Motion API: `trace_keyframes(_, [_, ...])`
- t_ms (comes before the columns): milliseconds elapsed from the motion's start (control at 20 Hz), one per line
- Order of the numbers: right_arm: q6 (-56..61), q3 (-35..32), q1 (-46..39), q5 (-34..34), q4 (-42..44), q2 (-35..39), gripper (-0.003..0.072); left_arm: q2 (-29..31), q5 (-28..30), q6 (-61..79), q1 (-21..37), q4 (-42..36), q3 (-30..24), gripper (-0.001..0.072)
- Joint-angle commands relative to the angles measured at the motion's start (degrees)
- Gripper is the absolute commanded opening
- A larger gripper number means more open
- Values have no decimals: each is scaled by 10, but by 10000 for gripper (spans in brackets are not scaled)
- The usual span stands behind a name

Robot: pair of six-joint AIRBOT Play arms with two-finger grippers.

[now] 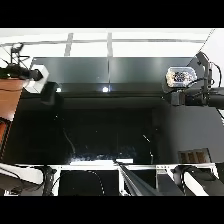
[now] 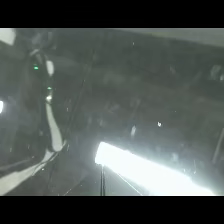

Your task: Fold the box and place the chain.

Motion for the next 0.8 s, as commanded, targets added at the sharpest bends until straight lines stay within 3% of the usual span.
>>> trace_keyframes(0, [25, 0, 4, -35, 2, -3, 9, -113, -35, -28, 27, 2, 154, 335])
trace_keyframes(200, [40, 0, 5, -40, 2, -3, 9, -204, -62, -47, 0, 51, 277, 361])
trace_keyframes(300, [40, 0, 5, -41, 2, -3, 10, -200, -70, -49, -9, 63, 289, 709])
trace_keyframes(550, [40, 0, 5, -39, 0, -3, 10, -102, -124, -157, -31, 100, 310, 705])
trace_keyframes(600, [40, 0, 5, -35, 0, -2, 9, -77, -148, -188, -34, 99, 310, 663])
trace_keyframes(650, [40, 0, 5, -24, -2, 0, 10, -51, -180, -226, -36, 98, 310, 407])
trace_keyframes(700, [40, 1, 5, -7, -17, 5, 9, -28, -216, -245, -38, 90, 307, 61])
trace_keyframes(750, [43, 1, 5, 18, -48, 12, 9, -1, -242, -244, -43, 60, 294, 22])
